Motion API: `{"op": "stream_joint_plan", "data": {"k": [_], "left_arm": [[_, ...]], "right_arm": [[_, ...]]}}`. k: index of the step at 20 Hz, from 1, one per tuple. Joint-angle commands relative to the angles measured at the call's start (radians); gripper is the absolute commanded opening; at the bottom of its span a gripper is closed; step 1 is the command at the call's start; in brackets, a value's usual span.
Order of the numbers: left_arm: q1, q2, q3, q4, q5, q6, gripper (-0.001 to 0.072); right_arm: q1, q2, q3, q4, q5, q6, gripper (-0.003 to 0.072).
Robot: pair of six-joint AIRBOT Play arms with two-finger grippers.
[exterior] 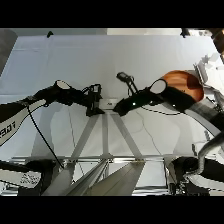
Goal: Fold the box and place the chain.
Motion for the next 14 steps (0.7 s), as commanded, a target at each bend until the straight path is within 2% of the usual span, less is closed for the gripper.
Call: {"op": "stream_joint_plan", "data": {"k": [1,3,5,10,12,14], "left_arm": [[-0.001,0.001,0.0,0.007,-0.007,0.006,0.026],[-0.001,0.001,0.0,0.007,-0.007,0.006,0.026],[-0.001,0.001,0.0,0.007,-0.007,0.006,0.026],[-0.001,0.001,0.0,0.007,-0.007,0.006,0.026],[-0.001,0.001,0.0,0.007,-0.007,0.006,0.026],[-0.001,0.001,0.0,-0.003,-0.006,0.006,0.026]], "right_arm": [[-0.045,0.108,0.005,-0.019,-0.02,0.005,0.0007],[-0.084,0.167,0.005,-0.078,0.005,0.051,0.0007],[-0.121,0.214,0.005,-0.214,0.023,0.155,0.0007],[-0.169,0.235,0.005,-0.777,0.032,0.585,0.0007],[-0.185,0.235,0.005,-0.865,0.027,0.668,0.0007],[-0.191,0.235,0.005,-0.867,0.017,0.668,0.0007]]}}
